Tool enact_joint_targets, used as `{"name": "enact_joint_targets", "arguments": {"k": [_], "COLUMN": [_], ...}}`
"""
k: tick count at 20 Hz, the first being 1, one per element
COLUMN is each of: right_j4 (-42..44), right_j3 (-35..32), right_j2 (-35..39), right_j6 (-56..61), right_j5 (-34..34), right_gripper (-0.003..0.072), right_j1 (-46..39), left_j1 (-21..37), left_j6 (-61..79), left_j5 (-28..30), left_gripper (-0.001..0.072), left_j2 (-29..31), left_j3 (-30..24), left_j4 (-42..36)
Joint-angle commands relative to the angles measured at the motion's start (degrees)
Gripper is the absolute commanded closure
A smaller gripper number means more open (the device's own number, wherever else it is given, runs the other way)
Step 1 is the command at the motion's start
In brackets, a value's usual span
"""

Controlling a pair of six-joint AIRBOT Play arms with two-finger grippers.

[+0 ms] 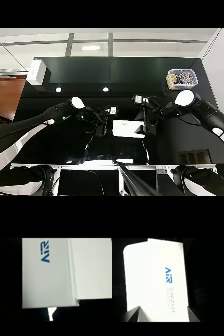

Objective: Fold the box and place the chain.

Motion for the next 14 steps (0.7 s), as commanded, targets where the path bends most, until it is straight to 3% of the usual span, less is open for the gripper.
{"name": "enact_joint_targets", "arguments": {"k": [1, 4, 8, 14], "right_j4": [-5.57, -5.62, 2.08, 2.56], "right_j3": [0.13, -1.86, -8.90, -8.96], "right_j2": [4.48, 7.13, 7.13, 7.17], "right_j6": [4.92, 7.17, -1.25, -5.73], "right_j5": [0.87, -2.19, -13.81, -10.75], "right_gripper": [-0.0013, -0.0013, -0.0013, -0.0013], "right_j1": [0.26, 0.15, 3.61, 5.73], "left_j1": [0.02, 0.02, 0.02, 0.00], "left_j6": [0.02, 0.02, 0.02, 0.02], "left_j5": [0.00, 0.02, 0.00, 0.00], "left_gripper": [0.0206, 0.0206, 0.0206, 0.0206], "left_j2": [-0.04, -0.04, -0.04, -0.04], "left_j3": [-0.04, -0.04, -0.04, -0.04], "left_j4": [0.02, 0.02, 0.02, 0.00]}}
